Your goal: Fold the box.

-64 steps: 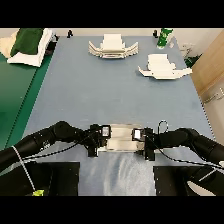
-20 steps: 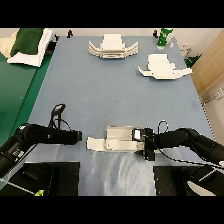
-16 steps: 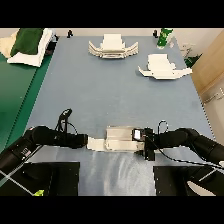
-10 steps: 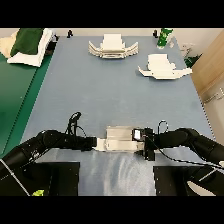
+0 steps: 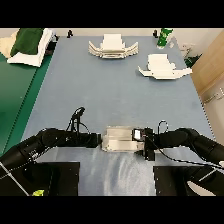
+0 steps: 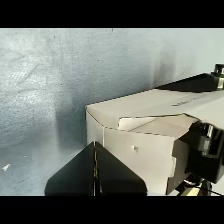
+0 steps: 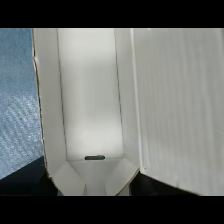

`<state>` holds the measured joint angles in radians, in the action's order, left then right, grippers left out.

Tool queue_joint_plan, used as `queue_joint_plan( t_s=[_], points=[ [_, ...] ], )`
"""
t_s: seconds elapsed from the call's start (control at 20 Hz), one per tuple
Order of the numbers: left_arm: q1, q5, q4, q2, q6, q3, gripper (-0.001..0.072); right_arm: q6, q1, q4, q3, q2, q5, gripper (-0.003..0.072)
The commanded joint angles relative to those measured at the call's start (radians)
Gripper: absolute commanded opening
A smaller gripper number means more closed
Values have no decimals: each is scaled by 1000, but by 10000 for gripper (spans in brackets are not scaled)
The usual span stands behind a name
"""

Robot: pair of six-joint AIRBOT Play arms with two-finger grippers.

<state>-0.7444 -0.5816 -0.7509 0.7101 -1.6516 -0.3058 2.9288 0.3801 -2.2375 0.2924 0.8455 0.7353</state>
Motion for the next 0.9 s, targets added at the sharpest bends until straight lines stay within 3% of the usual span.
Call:
queue_joint_plan(
  t_s=[0.0, 0.05, 0.1, 0.5, 0.65, 0.85],
  points=[
    [-2, -25, 4, -7, 5, -11, 96, 0, 0, 0, 0, 0, 0, 533],
    [-2, -29, 4, -7, 1, -11, 406, 0, 0, 0, 0, 0, 0, 533],
    [-2, -27, 4, -7, 1, -11, 489, 0, 0, 0, 0, 0, 0, 533],
    [-2, 25, 34, -5, 3, -11, 490, 0, 0, 0, 0, 0, 0, 532],
    [-16, -23, 31, -5, 13, -28, 488, 0, 0, 0, 0, 0, 0, 533],
    [-60, -29, -89, 11, -126, -77, 478, 0, 0, 0, 0, 0, 0, 533]
  ],
)
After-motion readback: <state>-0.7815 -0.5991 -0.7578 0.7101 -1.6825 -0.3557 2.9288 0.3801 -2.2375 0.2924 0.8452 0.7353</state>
